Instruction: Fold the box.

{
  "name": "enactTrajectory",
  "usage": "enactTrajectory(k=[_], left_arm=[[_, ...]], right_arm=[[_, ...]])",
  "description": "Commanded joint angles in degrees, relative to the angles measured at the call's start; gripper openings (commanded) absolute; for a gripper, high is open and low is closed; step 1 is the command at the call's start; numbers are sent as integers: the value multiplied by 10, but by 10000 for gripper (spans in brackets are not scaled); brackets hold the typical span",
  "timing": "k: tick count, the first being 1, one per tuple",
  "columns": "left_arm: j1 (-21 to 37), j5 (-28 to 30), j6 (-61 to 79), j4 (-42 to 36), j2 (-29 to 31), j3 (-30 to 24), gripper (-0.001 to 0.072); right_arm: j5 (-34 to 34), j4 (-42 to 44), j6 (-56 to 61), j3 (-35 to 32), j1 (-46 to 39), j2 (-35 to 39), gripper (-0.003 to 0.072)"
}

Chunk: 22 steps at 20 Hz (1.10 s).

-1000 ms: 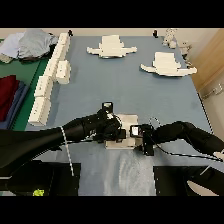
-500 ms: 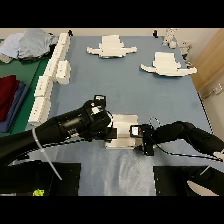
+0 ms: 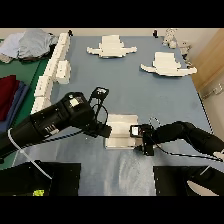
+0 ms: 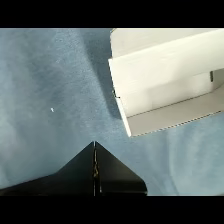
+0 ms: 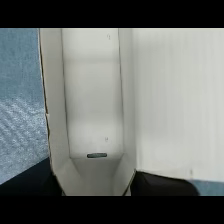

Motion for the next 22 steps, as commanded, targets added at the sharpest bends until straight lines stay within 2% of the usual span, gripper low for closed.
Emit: enactTrajectory(k=[1, 4, 5, 7, 8, 10, 11, 13, 18, 22], left_arm=[[109, 50, 322, -129, 27, -38, 10], [207, 76, 724, -229, 62, -114, 13], [230, 92, 803, -249, 71, -144, 18], [257, 158, 892, -291, 87, -209, 648], [260, 203, 939, -317, 99, -245, 678], [259, 294, 1047, -412, 118, -310, 679], [259, 325, 1104, -470, 121, -338, 679], [254, 347, 1187, -541, 119, -379, 679], [207, 379, 1292, -607, 77, -394, 697], [188, 411, 1293, -610, 40, -392, 697]], right_arm=[[0, 0, 0, 1, 0, 0, 483], [0, 0, 0, 1, 0, 0, 483], [0, 0, 0, 1, 0, 0, 483], [0, 0, 0, 1, 0, 0, 483], [0, 0, 0, 1, 0, 0, 483], [0, 0, 0, 1, 0, 0, 483], [0, 0, 0, 1, 0, 0, 483], [0, 0, 0, 1, 0, 0, 483], [0, 0, 0, 1, 0, 0, 483], [0, 0, 0, 1, 0, 0, 483]])
